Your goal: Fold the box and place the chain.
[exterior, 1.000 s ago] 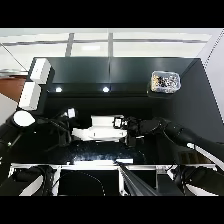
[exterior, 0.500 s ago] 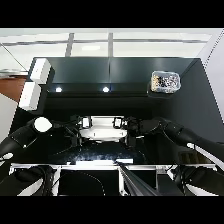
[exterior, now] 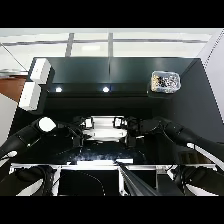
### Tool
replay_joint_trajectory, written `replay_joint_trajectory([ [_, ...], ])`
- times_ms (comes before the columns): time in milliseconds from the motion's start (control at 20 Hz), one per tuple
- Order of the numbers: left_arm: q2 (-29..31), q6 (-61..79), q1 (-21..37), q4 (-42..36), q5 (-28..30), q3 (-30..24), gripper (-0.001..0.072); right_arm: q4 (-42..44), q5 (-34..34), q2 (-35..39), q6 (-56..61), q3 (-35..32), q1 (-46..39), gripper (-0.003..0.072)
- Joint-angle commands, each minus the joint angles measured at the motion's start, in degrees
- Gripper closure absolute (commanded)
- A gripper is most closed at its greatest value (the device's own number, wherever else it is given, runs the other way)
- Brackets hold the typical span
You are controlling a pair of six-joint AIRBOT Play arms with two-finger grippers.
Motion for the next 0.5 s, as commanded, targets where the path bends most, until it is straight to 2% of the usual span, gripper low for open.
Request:
replay_joint_trajectory([
  [0,-0.26,0.22,-0.07,-1.66,-0.02,0.09,0.0365,0.02,-0.46,0.02,0.07,-0.02,0.04,0.0160],
  [100,-0.26,0.22,-0.11,-2.89,0.00,0.09,0.0368,0.02,-0.48,0.02,0.07,-0.02,0.02,0.0159],
  [200,-0.28,0.22,-0.31,-3.37,0.02,0.09,0.0457,0.02,-0.48,0.02,0.07,-0.02,0.04,0.0160],
  [450,-0.35,0.24,-0.31,-8.31,0.13,0.02,0.0457,0.02,-0.48,0.02,0.07,-0.02,0.04,0.0159],
])
